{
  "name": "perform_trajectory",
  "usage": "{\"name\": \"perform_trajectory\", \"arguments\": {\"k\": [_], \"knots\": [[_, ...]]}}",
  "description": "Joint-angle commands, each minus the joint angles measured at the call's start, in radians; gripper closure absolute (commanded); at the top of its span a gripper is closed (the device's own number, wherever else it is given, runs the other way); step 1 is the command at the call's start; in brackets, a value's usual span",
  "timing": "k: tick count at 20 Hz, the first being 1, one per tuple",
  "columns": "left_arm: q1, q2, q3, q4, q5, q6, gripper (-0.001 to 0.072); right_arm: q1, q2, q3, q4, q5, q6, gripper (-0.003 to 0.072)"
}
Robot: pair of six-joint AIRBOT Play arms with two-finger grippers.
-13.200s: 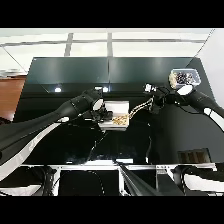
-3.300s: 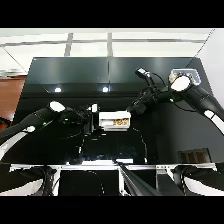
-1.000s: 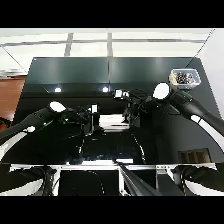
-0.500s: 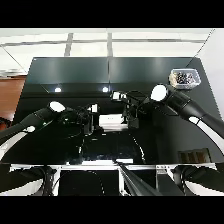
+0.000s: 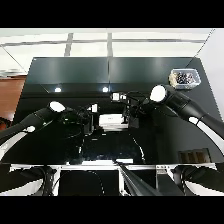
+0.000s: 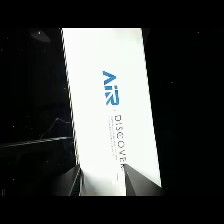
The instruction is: Fold the box and place the chain.
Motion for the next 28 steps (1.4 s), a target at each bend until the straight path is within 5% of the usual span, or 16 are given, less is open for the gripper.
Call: {"name": "perform_trajectory", "arguments": {"k": [1,12,18,21,23,26,28], "knots": [[0.000,-0.001,0.000,0.000,-0.002,0.001,0.0370,0.000,0.000,0.000,-0.011,-0.018,0.006,0.0224],[0.000,-0.001,0.000,0.000,-0.002,0.001,0.0370,-0.001,0.064,0.001,-0.008,0.005,0.085,0.0228],[0.000,-0.001,0.000,0.000,-0.002,0.001,0.0370,-0.034,0.110,0.001,0.073,0.070,0.321,0.0237],[0.000,-0.001,0.000,0.000,-0.002,0.001,0.0370,-0.104,0.110,-0.010,0.156,0.125,0.607,0.0673],[0.000,-0.001,0.000,0.000,-0.001,0.001,0.0370,-0.160,0.110,-0.062,0.272,0.129,0.670,0.0675],[0.000,-0.001,0.000,0.000,-0.002,0.001,0.0370,-0.201,0.110,-0.209,0.745,0.016,0.584,0.0674],[0.000,-0.001,0.000,0.000,-0.001,0.001,0.0370,-0.179,0.108,-0.281,0.824,-0.058,0.583,0.0674]]}}
